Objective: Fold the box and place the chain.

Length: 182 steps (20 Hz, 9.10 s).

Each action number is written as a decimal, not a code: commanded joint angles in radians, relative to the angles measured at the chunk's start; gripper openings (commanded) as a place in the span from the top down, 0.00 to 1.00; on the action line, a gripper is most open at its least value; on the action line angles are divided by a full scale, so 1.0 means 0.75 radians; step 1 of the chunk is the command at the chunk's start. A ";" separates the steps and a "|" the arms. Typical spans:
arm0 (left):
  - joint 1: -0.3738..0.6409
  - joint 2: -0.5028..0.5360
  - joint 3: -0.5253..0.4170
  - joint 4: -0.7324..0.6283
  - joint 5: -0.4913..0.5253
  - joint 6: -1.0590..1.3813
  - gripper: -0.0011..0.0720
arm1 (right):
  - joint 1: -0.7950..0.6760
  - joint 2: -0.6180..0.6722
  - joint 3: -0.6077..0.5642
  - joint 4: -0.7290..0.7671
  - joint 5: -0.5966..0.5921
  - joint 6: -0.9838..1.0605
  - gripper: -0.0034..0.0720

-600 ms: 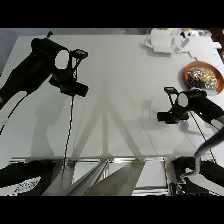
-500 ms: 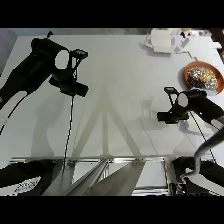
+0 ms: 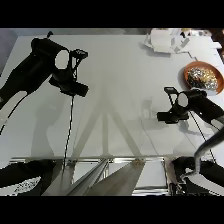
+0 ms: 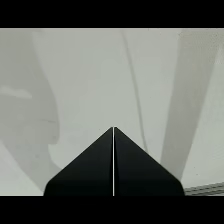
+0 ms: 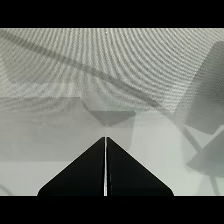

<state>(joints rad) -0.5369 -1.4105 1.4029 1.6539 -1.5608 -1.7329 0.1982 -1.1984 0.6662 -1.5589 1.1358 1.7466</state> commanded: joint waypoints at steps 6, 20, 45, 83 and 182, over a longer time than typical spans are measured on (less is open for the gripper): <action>-0.001 0.001 -0.001 0.001 0.000 0.001 0.97 | -0.002 -0.001 0.010 0.010 -0.120 -0.001 0.94; -0.001 0.001 -0.001 0.001 0.001 0.001 0.97 | -0.352 -0.005 0.530 -0.809 0.484 -0.090 0.02; -0.001 0.001 -0.001 0.001 0.001 0.001 0.97 | -0.757 -0.398 0.436 -0.859 0.314 0.013 0.53; 0.326 -0.010 -0.092 -0.840 0.073 0.995 0.58 | 0.506 0.524 -0.303 0.060 -0.489 0.284 0.94; 0.016 -0.243 -0.524 -1.308 0.859 2.424 0.97 | 0.639 0.575 -0.592 0.551 -1.123 -1.917 0.01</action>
<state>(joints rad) -0.5247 -1.5925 1.0107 0.6731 -0.9165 0.0849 0.7090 -0.7662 0.2096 -1.1519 0.3126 0.3145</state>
